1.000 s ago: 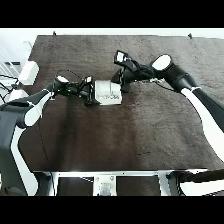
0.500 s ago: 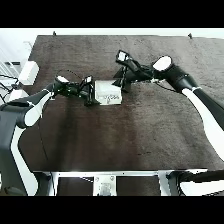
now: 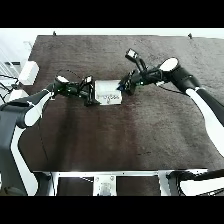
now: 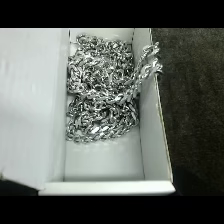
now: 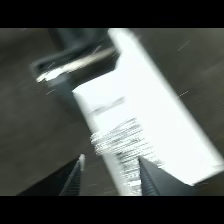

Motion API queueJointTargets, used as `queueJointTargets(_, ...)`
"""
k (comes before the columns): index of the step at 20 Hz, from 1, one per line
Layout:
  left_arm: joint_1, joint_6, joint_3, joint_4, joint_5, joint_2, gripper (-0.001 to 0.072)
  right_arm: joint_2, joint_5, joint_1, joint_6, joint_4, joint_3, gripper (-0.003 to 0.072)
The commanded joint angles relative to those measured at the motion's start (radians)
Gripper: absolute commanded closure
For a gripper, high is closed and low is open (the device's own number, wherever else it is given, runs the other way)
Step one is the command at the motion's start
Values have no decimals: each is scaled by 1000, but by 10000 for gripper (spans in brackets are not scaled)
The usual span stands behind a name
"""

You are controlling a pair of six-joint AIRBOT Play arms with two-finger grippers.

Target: Fold the box and place the chain.

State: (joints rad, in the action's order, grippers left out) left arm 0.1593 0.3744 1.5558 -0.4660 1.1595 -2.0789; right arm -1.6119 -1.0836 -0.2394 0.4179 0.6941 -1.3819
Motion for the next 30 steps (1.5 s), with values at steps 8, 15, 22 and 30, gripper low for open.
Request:
queueJointTargets(8,-1,0,0,0,0,0,229,-196,-131,-24,73,-251,40,250)
queueJointTargets(15,-1,0,0,0,0,0,229,-212,-151,-19,79,-249,37,248)
queueJointTargets(22,-1,0,0,0,0,0,229,-27,-133,-1,80,-242,155,330)
queueJointTargets(30,-1,0,0,0,0,0,229,62,424,-161,98,-343,426,231)
